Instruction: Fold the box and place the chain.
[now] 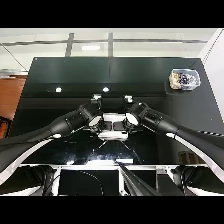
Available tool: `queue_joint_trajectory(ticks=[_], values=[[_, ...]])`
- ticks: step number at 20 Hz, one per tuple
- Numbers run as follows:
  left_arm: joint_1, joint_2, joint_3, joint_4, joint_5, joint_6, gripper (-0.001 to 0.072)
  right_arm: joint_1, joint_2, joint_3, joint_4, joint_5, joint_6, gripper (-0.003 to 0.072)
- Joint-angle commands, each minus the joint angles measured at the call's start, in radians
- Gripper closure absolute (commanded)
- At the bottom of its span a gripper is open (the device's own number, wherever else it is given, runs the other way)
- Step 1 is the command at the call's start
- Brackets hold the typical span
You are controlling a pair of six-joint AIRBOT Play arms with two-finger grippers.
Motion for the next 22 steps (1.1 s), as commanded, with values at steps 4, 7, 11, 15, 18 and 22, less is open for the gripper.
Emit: queue_joint_trajectory(ticks=[4, 7, 11, 15, 18, 22], values=[[0.000, 0.000, 0.000, -0.001, 0.002, -0.001, 0.0682, 0.004, -0.014, 0.003, 0.000, 0.002, 0.014, 0.0518], [0.000, 0.000, 0.000, -0.001, 0.003, -0.001, 0.0682, 0.004, -0.015, 0.003, 0.000, -0.003, 0.014, 0.0570], [0.000, 0.000, 0.000, -0.001, 0.002, -0.001, 0.0682, 0.004, -0.015, 0.003, 0.004, -0.029, 0.014, 0.0640], [0.000, 0.000, 0.000, -0.001, 0.002, -0.001, 0.0682, 0.004, -0.015, 0.003, 0.004, -0.025, 0.016, 0.0568], [0.000, 0.000, 0.000, -0.001, 0.002, -0.001, 0.0682, 0.002, -0.011, 0.003, -0.008, -0.017, 0.017, 0.0406], [0.000, 0.000, 0.000, -0.001, 0.002, -0.001, 0.0682, 0.000, 0.019, 0.004, -0.040, 0.008, 0.008, 0.0405]])
